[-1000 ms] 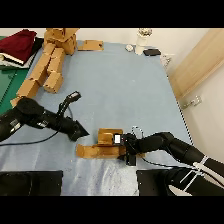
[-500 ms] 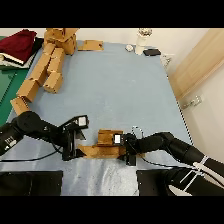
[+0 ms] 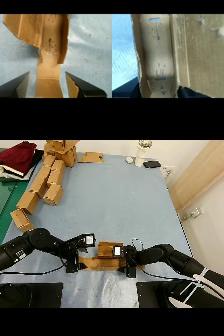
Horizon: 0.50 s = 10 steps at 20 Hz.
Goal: Fold the box.
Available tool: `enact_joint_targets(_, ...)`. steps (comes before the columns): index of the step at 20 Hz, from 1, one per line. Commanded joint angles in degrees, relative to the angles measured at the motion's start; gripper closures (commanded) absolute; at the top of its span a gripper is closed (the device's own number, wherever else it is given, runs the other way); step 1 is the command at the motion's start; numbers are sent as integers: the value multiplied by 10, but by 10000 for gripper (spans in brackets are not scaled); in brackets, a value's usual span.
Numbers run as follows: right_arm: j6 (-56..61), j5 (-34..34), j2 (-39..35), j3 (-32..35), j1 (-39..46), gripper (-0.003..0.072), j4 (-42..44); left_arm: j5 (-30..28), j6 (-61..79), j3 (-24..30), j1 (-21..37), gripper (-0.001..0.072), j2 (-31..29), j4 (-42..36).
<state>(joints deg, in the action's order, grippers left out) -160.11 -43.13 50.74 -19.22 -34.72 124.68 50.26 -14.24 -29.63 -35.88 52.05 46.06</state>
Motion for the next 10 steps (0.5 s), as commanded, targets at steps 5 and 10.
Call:
enact_joint_targets(5, 0, 0, 0, 0, 0, 181, 0, 0, -2, 1, -31, -11, 52, -2)
enact_joint_targets(10, 0, 0, 0, 0, 0, 181, 0, -41, -3, 1, -45, -11, 90, -24)
